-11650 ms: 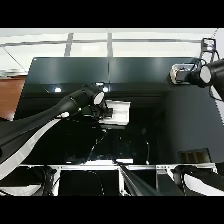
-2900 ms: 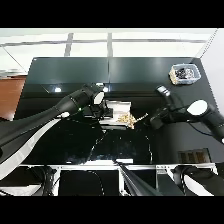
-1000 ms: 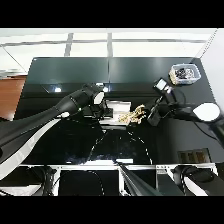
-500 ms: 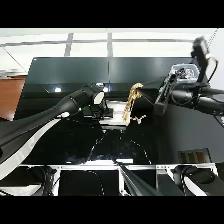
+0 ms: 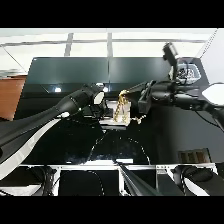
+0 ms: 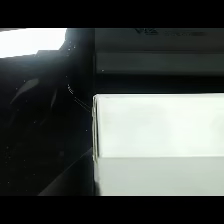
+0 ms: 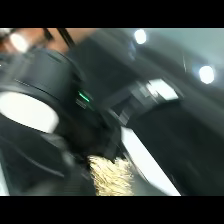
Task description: Fold the box and place the chain.
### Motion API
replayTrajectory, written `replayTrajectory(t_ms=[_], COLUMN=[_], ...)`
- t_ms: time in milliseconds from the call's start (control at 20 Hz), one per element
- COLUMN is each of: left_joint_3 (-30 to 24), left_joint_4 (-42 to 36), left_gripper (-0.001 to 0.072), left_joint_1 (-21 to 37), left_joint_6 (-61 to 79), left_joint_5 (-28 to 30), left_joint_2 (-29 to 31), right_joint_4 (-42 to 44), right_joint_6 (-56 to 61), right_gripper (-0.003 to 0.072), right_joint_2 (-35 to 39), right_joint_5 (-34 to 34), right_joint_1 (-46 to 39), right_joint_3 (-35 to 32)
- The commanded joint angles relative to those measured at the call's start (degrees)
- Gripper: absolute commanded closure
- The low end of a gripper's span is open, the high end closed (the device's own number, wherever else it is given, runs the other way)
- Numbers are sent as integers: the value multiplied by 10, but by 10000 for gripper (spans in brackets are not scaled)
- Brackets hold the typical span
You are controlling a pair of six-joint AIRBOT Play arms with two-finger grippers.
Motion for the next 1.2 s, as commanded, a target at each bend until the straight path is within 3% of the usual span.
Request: replayTrajectory(t_ms=[0, 250, 350, 450, 600, 700, 800, 950, 1150], left_joint_3=[1, 1, 1, 1, 1, 1, 1, 1, 1], left_joint_4=[0, 0, 0, 0, 0, 0, 0, 0, 0], left_gripper=[682, 682, 682, 682, 682, 682, 682, 682, 682], left_joint_1=[0, 0, 0, 0, 0, 0, 0, 0, 0], left_joint_6=[0, 0, 0, 0, 0, 0, 0, 0, 0], left_joint_5=[0, 0, 0, 0, 0, 0, 0, 0, 0], left_joint_2=[0, 0, 0, 0, 0, 0, 0, 0, 0], right_joint_4=[-104, -146, -179, -189, -156, -143, -148, -78, -68], right_joint_6=[72, 73, 58, 1, -140, -264, -381, -488, -504], right_gripper=[92, 93, 92, 92, 91, 63, 63, 64, 73], right_joint_2=[-32, -22, -22, -23, -26, -37, -52, -68, -92], right_joint_5=[3, 124, 139, 104, -48, -109, -117, -154, -184], right_joint_1=[-1, -130, -172, -181, -141, -92, -45, -26, -33], right_joint_3=[1, -1, -23, -77, -194, -244, -256, -253, -241])
